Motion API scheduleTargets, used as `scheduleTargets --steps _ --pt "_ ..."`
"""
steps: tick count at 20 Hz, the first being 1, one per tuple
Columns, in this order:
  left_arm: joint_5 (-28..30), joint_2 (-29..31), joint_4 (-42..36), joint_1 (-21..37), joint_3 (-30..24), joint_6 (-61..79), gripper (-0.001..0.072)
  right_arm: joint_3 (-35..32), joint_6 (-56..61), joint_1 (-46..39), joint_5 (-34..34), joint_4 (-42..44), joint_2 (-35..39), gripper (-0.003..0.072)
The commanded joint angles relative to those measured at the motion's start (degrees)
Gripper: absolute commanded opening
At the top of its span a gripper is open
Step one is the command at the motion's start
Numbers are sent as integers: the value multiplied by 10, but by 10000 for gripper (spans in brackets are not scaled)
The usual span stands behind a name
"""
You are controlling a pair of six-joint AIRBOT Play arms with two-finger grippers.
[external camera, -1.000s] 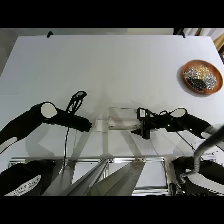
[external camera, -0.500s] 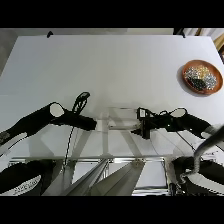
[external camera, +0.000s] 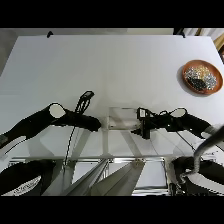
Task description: Fold the box and place the chain.
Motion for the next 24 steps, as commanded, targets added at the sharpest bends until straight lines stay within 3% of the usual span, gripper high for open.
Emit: scheduleTargets --steps 1,2,6,12,14,15,20,24 --pt "3 26 -20 -3 1 10 164 0 0 0 0 0 0 406" --pt "2 26 -32 -5 1 10 217 0 0 0 0 0 0 406" --pt "13 26 -38 -24 2 10 292 0 0 0 0 0 0 406" --pt "15 26 -44 -33 19 8 302 0 0 0 0 0 0 406" --pt "17 26 -45 -39 24 -13 423 0 0 0 0 0 0 406" --pt "18 25 -41 -42 27 -25 423 0 0 0 0 0 0 406" --pt "38 18 -7 -63 40 -106 457 0 0 0 0 0 0 406" --pt "28 -22 70 -92 88 -204 516 0 0 0 0 0 0 406"
